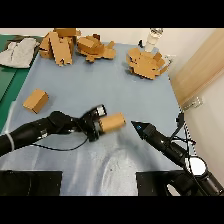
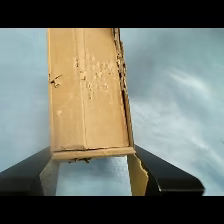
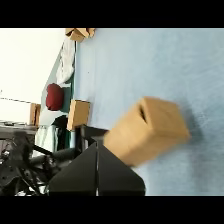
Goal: Fold the box.
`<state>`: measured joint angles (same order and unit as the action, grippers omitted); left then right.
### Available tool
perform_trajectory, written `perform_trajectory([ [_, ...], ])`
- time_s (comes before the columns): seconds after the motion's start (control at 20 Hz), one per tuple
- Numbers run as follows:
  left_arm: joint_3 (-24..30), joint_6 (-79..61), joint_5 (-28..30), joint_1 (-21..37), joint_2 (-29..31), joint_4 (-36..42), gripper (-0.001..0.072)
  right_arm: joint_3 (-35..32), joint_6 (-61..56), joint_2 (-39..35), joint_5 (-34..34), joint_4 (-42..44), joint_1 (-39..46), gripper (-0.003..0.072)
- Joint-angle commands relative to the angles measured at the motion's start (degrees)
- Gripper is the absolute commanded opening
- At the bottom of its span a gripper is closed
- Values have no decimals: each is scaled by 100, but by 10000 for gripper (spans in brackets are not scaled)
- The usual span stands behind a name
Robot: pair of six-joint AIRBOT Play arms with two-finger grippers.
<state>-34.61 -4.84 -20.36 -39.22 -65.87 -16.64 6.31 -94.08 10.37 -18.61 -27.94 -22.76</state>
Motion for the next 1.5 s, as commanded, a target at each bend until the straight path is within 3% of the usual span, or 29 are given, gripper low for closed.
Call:
perform_trajectory([
  [0.0,-68,942,1792,313,621,-179,466,4,-42,-46,94,-190,66,2],
  [0.1,-184,938,2634,920,686,4,466,4,-42,-46,96,-232,66,2],
  [0.15,-254,938,2664,1386,645,162,466,4,-39,-44,96,-236,66,2],
  [0.35,-706,935,1718,3156,98,227,466,4,-42,-44,122,-334,66,2],
  [0.55,-1545,935,1174,4212,-715,98,466,4,-42,-42,179,-385,66,2],
  [0.8,-2194,925,975,4465,-1364,-236,468,4,-44,-42,262,-439,66,2],
  [0.9,-2203,931,984,4474,-1451,-446,554,4,-44,-42,343,-444,66,2],
  [1.05,-2203,927,1209,4559,-1510,-444,553,4,-44,-42,398,-472,66,2],
  [1.2,-2203,916,1067,4664,-1515,-446,556,4,-44,-42,409,-472,66,2],
  [1.25,-2203,918,968,4684,-1515,-444,671,4,-44,-42,415,-470,66,2],
  [1.3,-2203,929,968,4682,-1515,-444,705,4,-44,-42,413,-470,66,3],
  [1.45,-2208,929,964,4682,-1515,-442,705,4,-44,-42,411,-470,66,2],
])
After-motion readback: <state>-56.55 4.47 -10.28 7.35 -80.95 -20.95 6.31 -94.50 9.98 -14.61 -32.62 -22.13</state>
